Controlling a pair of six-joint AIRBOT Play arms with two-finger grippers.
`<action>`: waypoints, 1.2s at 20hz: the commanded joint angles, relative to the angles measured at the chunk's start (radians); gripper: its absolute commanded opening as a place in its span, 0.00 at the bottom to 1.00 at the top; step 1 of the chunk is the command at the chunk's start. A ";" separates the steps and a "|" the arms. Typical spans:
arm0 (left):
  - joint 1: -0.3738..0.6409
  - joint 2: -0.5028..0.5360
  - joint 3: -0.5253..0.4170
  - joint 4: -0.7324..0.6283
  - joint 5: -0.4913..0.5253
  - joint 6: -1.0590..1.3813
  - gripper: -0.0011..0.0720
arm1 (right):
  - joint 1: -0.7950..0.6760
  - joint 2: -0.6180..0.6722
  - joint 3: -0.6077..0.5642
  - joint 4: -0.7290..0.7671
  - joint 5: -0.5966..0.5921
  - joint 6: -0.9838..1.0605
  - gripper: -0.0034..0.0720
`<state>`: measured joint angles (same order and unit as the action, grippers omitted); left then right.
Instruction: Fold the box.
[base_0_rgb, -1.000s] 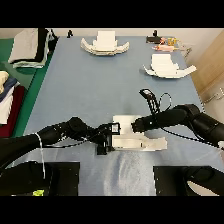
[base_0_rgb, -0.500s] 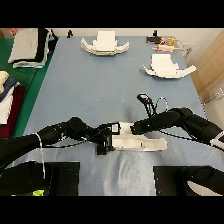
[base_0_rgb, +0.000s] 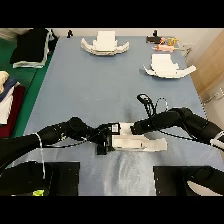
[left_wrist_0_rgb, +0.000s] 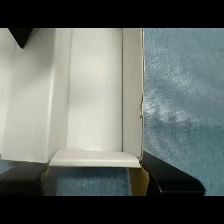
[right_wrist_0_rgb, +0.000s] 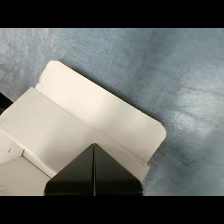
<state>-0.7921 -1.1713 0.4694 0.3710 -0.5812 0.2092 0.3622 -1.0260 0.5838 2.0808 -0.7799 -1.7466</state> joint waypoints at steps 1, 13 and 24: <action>0.000 0.000 0.001 0.000 0.003 0.000 0.74 | 0.001 0.022 0.021 0.014 -0.039 0.000 0.05; 0.000 0.000 0.001 0.000 0.003 0.000 0.74 | 0.001 0.444 0.074 -0.052 -0.436 -0.255 0.05; 0.000 0.000 0.001 0.000 0.003 0.000 0.74 | 0.002 0.405 -0.136 -0.271 -0.337 -0.690 0.92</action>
<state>-0.7921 -1.1717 0.4694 0.3702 -0.5785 0.2089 0.3637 -0.5911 0.5117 1.8618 -1.2003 -2.2860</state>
